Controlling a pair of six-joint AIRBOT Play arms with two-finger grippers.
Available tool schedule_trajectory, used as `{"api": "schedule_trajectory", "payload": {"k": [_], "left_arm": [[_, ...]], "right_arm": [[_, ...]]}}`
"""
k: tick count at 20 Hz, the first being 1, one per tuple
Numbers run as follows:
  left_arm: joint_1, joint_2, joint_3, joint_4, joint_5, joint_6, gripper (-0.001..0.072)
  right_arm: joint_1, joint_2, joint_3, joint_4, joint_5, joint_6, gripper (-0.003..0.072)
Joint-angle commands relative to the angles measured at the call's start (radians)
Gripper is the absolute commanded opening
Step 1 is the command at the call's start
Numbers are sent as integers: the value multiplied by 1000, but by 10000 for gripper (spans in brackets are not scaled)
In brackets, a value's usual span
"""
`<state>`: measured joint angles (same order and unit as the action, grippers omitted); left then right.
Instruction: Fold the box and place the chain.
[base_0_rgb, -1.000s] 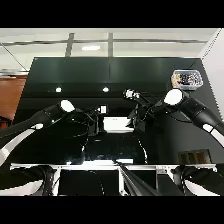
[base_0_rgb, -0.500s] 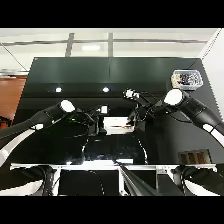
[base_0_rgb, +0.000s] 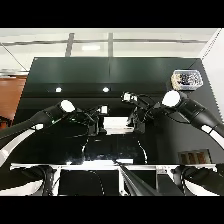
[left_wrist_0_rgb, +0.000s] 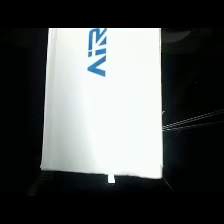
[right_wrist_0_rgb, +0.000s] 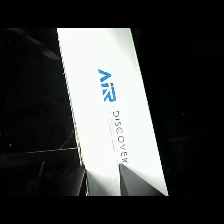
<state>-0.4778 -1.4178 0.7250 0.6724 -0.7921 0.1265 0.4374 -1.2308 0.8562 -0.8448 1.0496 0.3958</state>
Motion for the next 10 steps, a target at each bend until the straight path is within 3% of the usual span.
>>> {"api": "schedule_trajectory", "payload": {"k": [1,10], "left_arm": [[0,0,0,0,0,0,484],[0,0,0,0,4,0,485]], "right_arm": [[7,0,0,-20,5,21,212],[13,-2,-1,-32,-3,27,214]]}}
